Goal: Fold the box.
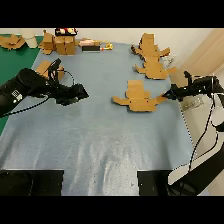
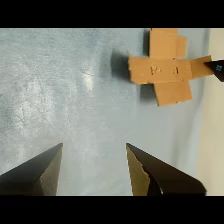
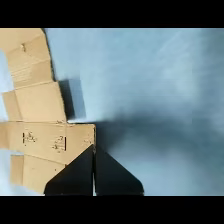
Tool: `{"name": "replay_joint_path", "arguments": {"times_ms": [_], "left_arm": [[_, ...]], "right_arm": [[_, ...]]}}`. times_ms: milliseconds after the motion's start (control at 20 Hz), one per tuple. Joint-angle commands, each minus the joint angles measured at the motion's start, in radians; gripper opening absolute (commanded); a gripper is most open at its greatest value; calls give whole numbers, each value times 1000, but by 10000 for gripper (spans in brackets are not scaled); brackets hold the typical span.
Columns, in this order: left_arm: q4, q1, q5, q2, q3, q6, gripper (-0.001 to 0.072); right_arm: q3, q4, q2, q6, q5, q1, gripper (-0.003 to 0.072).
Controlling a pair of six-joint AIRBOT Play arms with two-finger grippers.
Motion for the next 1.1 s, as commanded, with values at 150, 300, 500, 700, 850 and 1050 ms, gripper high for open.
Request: {"name": "replay_joint_path", "arguments": {"times_ms": [150, 300, 500, 700, 850, 1050], "left_arm": [[-2, 0, -77, 0, 0, 102, 602], [-2, 0, -117, 0, 0, 136, 602], [-2, 0, -169, 0, 0, 155, 602], [-2, 0, -195, 0, 0, 159, 602], [-7, 0, -208, 0, 0, 158, 602], [-53, 1, -208, -4, 0, 180, 601]], "right_arm": [[-526, 6, 422, 31, 213, 169, 1], [-737, -2, 595, 97, 300, 266, 3], [-819, -44, 636, 134, 269, 315, 258], [-819, -41, 605, 133, 257, 317, 258], [-819, -39, 569, 132, 238, 318, 257], [-817, 11, 549, 58, 286, 318, 188]]}}
